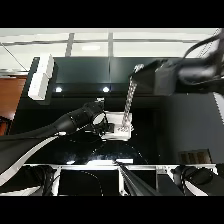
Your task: Fold the box and place the chain.
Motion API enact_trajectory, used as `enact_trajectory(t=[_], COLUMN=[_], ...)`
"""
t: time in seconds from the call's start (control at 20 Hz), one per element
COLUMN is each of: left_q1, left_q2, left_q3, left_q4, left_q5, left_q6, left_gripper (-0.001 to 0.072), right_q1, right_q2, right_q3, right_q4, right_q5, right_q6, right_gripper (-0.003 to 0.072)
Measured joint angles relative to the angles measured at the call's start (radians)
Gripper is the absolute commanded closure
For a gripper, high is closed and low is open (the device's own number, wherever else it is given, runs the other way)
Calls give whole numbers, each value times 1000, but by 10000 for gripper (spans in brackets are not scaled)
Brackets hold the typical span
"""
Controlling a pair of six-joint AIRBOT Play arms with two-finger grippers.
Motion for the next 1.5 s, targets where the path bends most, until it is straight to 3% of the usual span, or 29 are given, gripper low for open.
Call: enact_trajectory(t=[0.5, 0.85, 0.9, 0.95, 1.0, 1.2, 1.35, 1.45, 1.5], left_q1=[0, 0, 0, 0, 0, 0, 0, 0, 0], left_q2=[0, 0, 0, 0, 0, 0, 0, 0, 0], left_q3=[0, 0, 0, 0, 0, 0, 0, 0, 0], left_q4=[0, 0, 0, 0, 0, 0, 0, 0, 0], left_q5=[0, 0, 0, 0, 0, 0, 0, 0, 0], left_q6=[0, 0, 0, 0, 0, 0, 0, 0, 0], left_gripper=[678, 678, 678, 678, 678, 678, 678, 678, 678], right_q1=[74, 105, 106, 104, 98, 9, -100, -152, -165], right_q2=[-7, -56, -62, -66, -69, -48, 5, 26, 31], right_q3=[-414, -518, -523, -525, -526, -524, -543, -602, -638], right_q4=[1, -43, -50, -52, -55, -74, -218, -345, -381], right_q5=[-98, -165, -166, -167, -165, -38, 23, -2, -38], right_q6=[24, 32, 35, 35, 34, -45, -167, -285, -348], right_gripper=[672, 662, 564, 299, 144, 145, 144, -12, -30])
